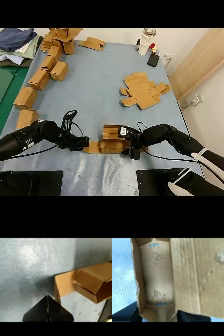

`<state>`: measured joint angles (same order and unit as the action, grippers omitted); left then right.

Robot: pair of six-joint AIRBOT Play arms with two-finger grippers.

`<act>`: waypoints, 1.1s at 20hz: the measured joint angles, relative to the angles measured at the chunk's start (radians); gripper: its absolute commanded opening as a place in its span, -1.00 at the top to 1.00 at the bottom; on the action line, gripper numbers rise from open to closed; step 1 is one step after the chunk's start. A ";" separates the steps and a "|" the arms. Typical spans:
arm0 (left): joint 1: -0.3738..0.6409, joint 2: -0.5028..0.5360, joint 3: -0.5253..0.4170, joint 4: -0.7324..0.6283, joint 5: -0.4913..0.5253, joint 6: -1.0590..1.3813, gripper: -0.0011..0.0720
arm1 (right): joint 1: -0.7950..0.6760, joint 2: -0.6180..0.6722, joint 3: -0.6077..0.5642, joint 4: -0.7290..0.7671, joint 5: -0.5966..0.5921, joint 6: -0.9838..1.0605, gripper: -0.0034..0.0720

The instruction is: Fold the box.

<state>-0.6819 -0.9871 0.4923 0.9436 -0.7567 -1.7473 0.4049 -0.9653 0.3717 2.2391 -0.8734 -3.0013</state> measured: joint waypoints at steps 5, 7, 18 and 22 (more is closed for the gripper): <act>-0.036 0.000 -0.032 -0.045 0.039 0.023 0.94 | 0.000 0.000 0.000 0.000 0.000 0.000 -0.46; -0.042 0.000 -0.044 -0.055 0.052 0.026 0.94 | 0.000 0.000 0.000 0.000 0.000 0.000 -0.46; -0.092 0.060 -0.043 -0.135 0.121 0.043 0.94 | 0.000 0.000 0.000 0.000 0.000 0.000 -0.46; -0.095 0.078 -0.041 -0.164 0.127 0.045 -0.09 | 0.000 0.000 0.000 0.000 0.000 0.000 -0.46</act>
<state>-0.7765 -0.9092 0.4511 0.7792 -0.6296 -1.7020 0.4049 -0.9653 0.3717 2.2391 -0.8734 -3.0013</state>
